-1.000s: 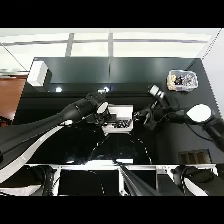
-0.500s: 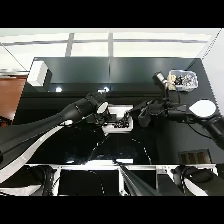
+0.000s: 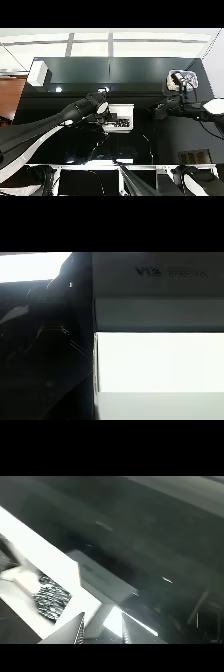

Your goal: Fold the box and place the chain.

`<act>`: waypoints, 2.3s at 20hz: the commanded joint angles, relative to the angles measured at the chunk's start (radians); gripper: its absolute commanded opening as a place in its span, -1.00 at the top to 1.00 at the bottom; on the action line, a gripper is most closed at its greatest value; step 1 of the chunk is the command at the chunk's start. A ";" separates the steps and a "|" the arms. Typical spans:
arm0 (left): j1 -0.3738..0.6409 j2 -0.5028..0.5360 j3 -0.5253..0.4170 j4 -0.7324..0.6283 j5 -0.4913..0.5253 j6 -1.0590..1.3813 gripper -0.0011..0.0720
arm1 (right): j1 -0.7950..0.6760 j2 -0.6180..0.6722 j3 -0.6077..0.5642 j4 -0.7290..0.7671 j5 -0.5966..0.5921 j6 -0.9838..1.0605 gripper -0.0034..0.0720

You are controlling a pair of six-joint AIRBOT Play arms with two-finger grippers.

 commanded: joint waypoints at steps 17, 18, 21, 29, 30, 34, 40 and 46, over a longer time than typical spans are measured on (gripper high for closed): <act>0.156 0.421 -0.163 0.246 -0.018 0.269 -0.19 | -0.084 0.006 -0.002 -0.031 0.051 0.004 0.16; 0.230 0.477 -0.237 0.196 0.040 0.296 -0.19 | -0.084 0.006 -0.002 -0.031 0.051 0.003 0.16; 0.483 0.562 -0.432 -0.311 0.255 0.735 -0.50 | -0.084 0.006 -0.002 -0.031 0.051 0.003 0.16; 0.511 0.393 -0.517 -0.949 0.196 2.343 -0.99 | -0.084 0.006 -0.002 -0.030 0.060 0.004 0.16; 0.486 0.374 -0.517 -0.949 0.222 2.392 -0.99 | -0.084 0.006 -0.002 -0.030 0.067 0.004 0.16; 0.461 0.248 -0.463 -0.925 0.229 2.541 -0.99 | -0.084 0.006 -0.002 -0.030 0.117 0.004 0.16; 0.419 0.144 -0.405 -0.922 0.219 2.619 -0.98 | -0.084 0.006 -0.002 -0.029 0.123 0.004 0.16; 0.411 0.138 -0.404 -0.977 0.219 2.642 -0.98 | -0.084 0.006 -0.002 -0.030 0.122 0.003 0.16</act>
